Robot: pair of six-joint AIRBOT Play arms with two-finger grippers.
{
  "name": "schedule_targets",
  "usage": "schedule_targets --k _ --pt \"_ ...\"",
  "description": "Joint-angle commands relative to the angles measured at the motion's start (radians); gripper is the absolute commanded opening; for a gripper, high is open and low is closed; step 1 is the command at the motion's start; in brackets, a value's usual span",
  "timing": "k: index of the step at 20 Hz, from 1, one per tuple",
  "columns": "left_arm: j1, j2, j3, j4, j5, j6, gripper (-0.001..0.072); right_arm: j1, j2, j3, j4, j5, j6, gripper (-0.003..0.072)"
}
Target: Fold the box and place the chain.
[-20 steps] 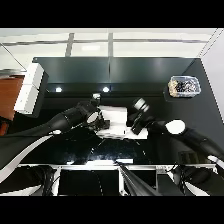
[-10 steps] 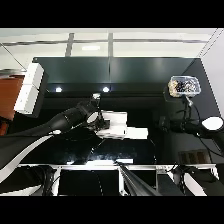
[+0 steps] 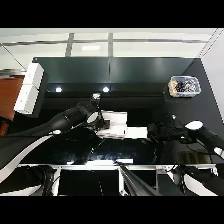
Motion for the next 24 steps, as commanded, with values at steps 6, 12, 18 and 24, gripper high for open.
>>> schedule_targets --k 6,12,18,24 --pt "0.000 0.000 0.000 0.000 0.001 0.001 0.0028 0.100 -0.086 0.189 0.039 0.155 -0.153 0.0710" --pt "0.000 0.000 0.000 0.005 0.001 0.001 0.0028 0.142 -0.086 0.232 0.026 0.172 -0.145 0.0707" --pt "0.002 0.000 0.000 0.005 0.002 0.001 0.0028 0.209 -0.086 0.272 0.018 0.147 -0.110 0.0564" --pt "0.002 0.000 0.000 0.005 0.001 0.001 0.0027 0.340 -0.086 0.340 -0.088 0.000 0.071 0.0466"
